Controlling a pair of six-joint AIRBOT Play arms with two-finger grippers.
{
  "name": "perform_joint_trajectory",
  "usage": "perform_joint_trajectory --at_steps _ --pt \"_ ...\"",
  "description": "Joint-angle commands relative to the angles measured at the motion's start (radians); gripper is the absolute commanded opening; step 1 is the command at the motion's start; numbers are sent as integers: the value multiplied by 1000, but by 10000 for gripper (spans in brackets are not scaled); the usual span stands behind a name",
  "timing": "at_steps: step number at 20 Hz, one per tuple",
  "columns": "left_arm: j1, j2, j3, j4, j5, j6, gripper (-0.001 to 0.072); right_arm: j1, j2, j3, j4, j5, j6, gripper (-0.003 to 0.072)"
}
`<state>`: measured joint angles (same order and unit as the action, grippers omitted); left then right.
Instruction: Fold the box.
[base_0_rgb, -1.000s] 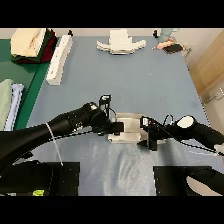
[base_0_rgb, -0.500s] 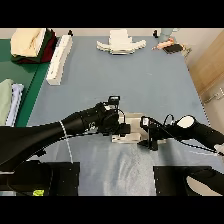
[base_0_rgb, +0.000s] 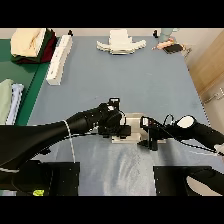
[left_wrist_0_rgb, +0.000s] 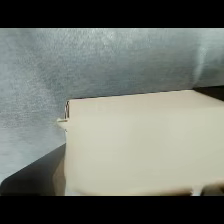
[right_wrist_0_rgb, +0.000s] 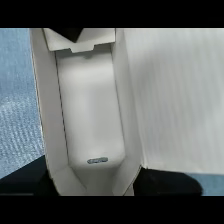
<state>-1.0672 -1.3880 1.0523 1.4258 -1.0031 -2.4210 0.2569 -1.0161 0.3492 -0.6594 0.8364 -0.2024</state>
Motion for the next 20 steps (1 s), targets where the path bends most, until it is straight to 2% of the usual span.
perform_joint_trajectory --at_steps 1,4,7,8,9,16,18,20 --pt "1 -42 18 19 -45 -7 462 0 -1 1 1 0 0 527" --pt "1 -64 50 60 -88 -15 463 0 -1 1 0 0 0 527" --pt "3 -83 62 74 -89 -15 460 0 -1 1 0 0 0 527" --pt "3 -91 64 71 -89 -14 359 0 -1 1 0 0 0 527" --pt "2 -98 64 70 -86 -15 333 0 -1 1 1 0 0 527" --pt "-5 -115 71 69 -105 -62 332 0 -1 1 0 0 0 527" --pt "-5 -114 84 86 -117 -67 224 0 -1 1 1 0 0 527" --pt "-5 -116 95 102 -120 -92 224 0 0 1 0 0 0 527"
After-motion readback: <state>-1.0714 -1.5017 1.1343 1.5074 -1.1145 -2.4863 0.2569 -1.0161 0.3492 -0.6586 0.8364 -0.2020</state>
